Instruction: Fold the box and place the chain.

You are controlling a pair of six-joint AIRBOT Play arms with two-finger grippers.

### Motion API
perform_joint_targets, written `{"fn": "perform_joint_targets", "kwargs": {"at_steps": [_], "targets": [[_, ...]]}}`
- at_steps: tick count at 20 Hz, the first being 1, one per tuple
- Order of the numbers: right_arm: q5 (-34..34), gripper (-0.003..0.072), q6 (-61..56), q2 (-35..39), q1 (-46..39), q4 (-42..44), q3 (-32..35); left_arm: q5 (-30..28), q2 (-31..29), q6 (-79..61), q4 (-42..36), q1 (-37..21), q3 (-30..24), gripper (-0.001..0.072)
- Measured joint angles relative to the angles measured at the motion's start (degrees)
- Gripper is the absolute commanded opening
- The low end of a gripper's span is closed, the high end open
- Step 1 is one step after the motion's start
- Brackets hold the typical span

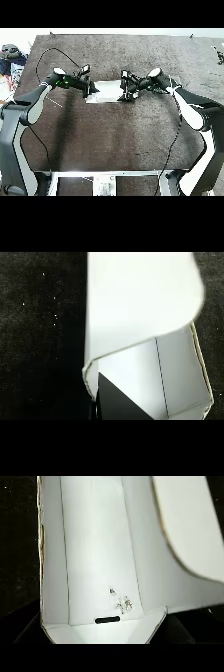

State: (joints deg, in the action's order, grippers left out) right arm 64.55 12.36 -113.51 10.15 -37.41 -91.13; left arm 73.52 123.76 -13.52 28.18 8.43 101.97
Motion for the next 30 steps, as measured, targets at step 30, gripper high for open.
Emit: {"fn": "perform_joint_targets", "kwargs": {"at_steps": [30], "targets": [[-0.9, 0.0519, 0.1, -3.1, 1.0, 1.3, -0.2, -0.1, 0.0, 0.0, 0.0, 0.0, 0.0, 0.0013]]}}
